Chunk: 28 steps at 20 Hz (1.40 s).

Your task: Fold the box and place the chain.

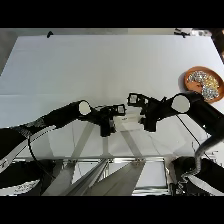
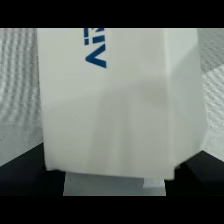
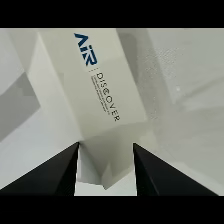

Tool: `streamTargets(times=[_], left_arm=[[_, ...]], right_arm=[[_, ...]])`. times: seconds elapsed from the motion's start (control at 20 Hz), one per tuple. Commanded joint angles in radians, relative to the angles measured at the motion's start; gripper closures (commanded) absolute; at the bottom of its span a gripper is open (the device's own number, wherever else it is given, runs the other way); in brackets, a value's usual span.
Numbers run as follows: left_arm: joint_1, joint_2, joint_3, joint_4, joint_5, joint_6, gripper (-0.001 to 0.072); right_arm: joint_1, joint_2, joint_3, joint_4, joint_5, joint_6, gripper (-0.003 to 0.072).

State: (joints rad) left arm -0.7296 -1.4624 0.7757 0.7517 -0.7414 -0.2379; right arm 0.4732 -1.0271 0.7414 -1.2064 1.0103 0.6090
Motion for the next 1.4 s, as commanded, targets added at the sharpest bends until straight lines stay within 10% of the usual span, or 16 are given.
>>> streamTargets(times=[0.0, 1.35], left_arm=[[0.0, 0.001, 0.0, 0.004, 0.0, 0.006, 0.0393], [0.0, 0.001, 0.0, 0.004, 0.0, 0.006, 0.0393]], right_arm=[[0.002, 0.042, -0.001, -0.002, -0.062, 0.014, 0.0351], [0.051, 0.051, -0.097, 0.116, -0.134, 0.077, 0.0414]])
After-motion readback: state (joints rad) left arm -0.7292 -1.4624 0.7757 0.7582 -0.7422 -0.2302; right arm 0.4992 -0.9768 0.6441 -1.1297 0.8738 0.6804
